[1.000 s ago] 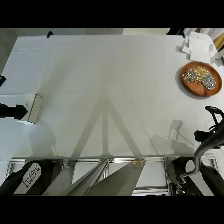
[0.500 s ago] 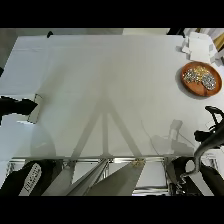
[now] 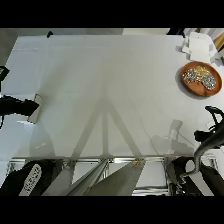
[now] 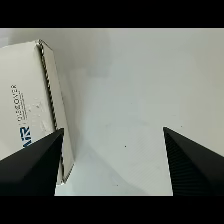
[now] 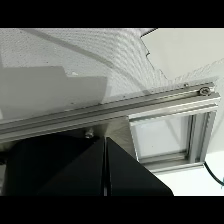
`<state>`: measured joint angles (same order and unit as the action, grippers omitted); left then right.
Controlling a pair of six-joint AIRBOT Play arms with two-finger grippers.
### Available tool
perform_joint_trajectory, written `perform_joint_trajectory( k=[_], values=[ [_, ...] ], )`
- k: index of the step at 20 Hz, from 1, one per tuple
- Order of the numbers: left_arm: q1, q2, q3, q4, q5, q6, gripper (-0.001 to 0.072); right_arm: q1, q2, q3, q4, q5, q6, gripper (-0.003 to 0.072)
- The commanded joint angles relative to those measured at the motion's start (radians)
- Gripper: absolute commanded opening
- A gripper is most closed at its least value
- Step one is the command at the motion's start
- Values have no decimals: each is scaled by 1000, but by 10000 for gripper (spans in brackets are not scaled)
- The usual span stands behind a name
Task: Fold the box and place the chain.
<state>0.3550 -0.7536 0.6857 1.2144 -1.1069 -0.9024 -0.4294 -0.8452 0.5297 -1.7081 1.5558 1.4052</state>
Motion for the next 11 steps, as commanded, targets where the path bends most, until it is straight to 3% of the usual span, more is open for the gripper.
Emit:
perform_joint_trajectory(
  k=[1, 11],
  values=[
    [-2, 1, -1, 2, 18, 0, 689, -1, 0, 0, 0, 0, 0, 17],
    [-2, 0, -5, 2, 33, -8, 689, -1, 0, 0, 0, 0, 0, 17]
  ],
)
